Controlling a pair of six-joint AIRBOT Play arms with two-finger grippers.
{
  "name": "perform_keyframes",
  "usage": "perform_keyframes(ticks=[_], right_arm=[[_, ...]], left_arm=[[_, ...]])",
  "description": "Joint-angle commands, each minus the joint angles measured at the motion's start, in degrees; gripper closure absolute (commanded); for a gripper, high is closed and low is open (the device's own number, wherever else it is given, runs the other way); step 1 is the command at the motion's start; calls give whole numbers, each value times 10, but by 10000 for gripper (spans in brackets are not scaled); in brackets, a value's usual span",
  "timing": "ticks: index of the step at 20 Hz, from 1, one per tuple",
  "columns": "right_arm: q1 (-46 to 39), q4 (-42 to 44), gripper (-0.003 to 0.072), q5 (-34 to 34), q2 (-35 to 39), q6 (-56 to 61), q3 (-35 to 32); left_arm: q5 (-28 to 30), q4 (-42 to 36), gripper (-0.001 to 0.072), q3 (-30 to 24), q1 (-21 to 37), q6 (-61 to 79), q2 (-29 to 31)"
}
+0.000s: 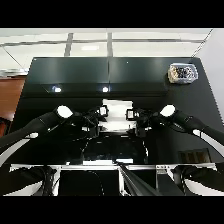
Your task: Fold the box and place the chain.
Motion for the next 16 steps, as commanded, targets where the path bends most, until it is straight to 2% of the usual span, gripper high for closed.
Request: perform_keyframes(ticks=[1,2,4,6,7,8,9,10,11,13,15,16], right_arm=[[0,0,561,0,0,0,0],[0,0,561,0,0,0,0],[0,0,561,0,0,0,0],[0,0,560,0,0,0,0],[0,0,561,0,0,0,0],[0,0,560,0,0,0,0],[0,0,560,0,0,0,0],[0,0,560,0,0,0,0],[0,0,561,0,0,0,0],[0,0,561,0,0,0,0],[0,0,560,0,0,0,0],[0,0,560,0,0,0,0]], left_arm=[[-10,58,657,10,16,-82,25],[-34,99,682,18,32,-165,46],[-82,185,683,26,73,-311,93],[-125,314,684,24,127,-424,138],[-134,378,684,20,162,-527,152],[-143,419,683,17,196,-612,156],[-155,425,683,12,239,-680,153],[-175,394,683,8,282,-728,148],[-208,330,683,4,328,-767,133],[-283,177,683,-7,401,-740,87],[-329,64,684,-18,428,-669,29],[-332,44,685,-19,424,-654,-2]])
